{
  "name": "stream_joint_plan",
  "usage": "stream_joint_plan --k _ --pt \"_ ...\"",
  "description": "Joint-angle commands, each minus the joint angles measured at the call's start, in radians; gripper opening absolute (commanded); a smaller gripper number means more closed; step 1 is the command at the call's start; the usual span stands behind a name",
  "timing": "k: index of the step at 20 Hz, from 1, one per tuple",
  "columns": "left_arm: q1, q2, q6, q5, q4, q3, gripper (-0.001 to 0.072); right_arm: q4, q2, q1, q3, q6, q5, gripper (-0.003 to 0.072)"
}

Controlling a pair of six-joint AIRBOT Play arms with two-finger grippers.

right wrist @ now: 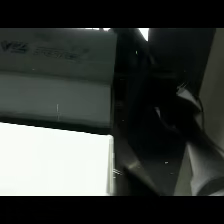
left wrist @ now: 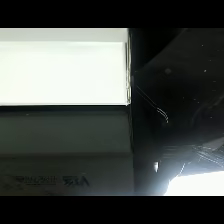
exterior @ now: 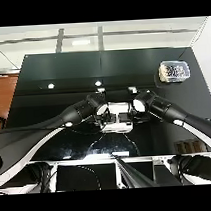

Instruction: Fold the box and place the chain.

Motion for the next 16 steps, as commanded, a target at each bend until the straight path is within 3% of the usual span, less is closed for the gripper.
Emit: stream_joint_plan --k 1,5,6,7,8,10,11,13,16 --pt "0.001 0.000 0.000 -0.002 0.000 0.000 0.0026 0.035 -0.013 0.002 0.002 0.021 -0.022 0.0009" --pt "0.001 0.000 0.000 -0.002 0.000 0.000 0.0026 0.043 -0.012 0.002 0.002 0.021 -0.012 0.0009" --pt "0.001 0.000 0.000 -0.002 0.000 0.000 0.0026 0.041 -0.012 0.001 0.002 0.021 -0.006 0.0039" --pt "0.001 0.000 0.000 -0.002 0.000 0.000 0.0026 0.041 -0.012 0.001 0.002 0.021 -0.004 0.0265" --pt "0.001 0.000 0.000 -0.001 0.000 0.000 0.0026 0.042 -0.012 0.001 0.002 0.021 -0.004 0.0351" --pt "0.001 0.000 0.000 -0.001 0.000 0.000 0.0026 0.041 -0.012 0.001 0.002 0.021 -0.005 0.0348" --pt "0.001 0.000 0.000 -0.001 0.000 0.000 0.0026 0.041 -0.012 0.001 0.002 0.021 -0.008 0.0165" --pt "0.001 0.000 0.000 -0.001 0.000 0.000 0.0026 0.041 -0.012 0.001 0.002 0.021 -0.011 0.0013" --pt "0.001 0.000 0.000 -0.002 0.000 0.000 0.0026 0.039 -0.011 0.001 0.002 0.021 -0.015 0.0010"
